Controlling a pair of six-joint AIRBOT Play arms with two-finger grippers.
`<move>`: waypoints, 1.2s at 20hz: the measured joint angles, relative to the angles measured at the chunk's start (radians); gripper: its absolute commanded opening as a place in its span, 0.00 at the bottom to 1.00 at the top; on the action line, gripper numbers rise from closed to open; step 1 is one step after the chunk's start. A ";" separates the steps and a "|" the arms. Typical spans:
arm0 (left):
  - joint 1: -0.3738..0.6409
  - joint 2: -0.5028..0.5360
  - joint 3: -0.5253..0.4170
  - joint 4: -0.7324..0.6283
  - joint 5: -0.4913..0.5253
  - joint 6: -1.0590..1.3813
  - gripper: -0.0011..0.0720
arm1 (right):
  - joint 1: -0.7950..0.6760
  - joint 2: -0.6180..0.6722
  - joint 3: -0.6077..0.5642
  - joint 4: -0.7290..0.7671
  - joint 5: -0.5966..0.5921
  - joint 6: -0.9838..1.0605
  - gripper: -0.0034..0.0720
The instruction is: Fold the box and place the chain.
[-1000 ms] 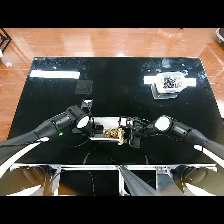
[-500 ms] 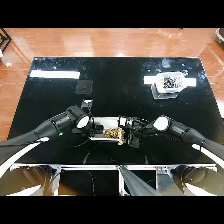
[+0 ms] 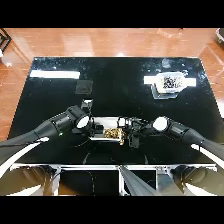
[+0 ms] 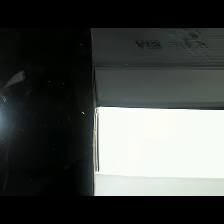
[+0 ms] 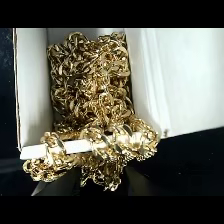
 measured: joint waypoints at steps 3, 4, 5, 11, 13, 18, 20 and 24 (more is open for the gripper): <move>0.000 0.000 0.000 0.000 -0.002 0.000 0.05 | 0.000 0.000 0.000 -0.001 0.001 0.000 0.09; 0.000 0.000 0.000 0.000 -0.002 0.000 0.05 | 0.000 0.000 0.000 -0.001 0.001 0.000 0.09; 0.000 0.000 0.000 0.000 -0.002 0.000 0.05 | 0.000 0.000 0.000 -0.001 0.001 0.000 0.09; 0.000 0.000 0.000 0.000 -0.002 0.000 0.05 | 0.000 0.043 -0.001 -0.024 -0.003 0.025 0.09; 0.000 0.000 0.000 0.000 -0.002 0.000 0.05 | -0.002 0.083 -0.001 -0.073 0.000 0.089 0.09; 0.000 0.000 0.000 0.000 -0.001 0.000 0.05 | -0.023 0.248 0.010 -0.156 0.034 0.288 0.09; 0.000 0.000 0.000 0.000 -0.001 0.000 0.05 | -0.032 0.318 0.033 -0.165 0.062 0.372 0.09; 0.000 0.000 0.000 0.000 -0.001 0.000 0.05 | -0.038 0.396 0.103 -0.100 0.138 0.495 0.09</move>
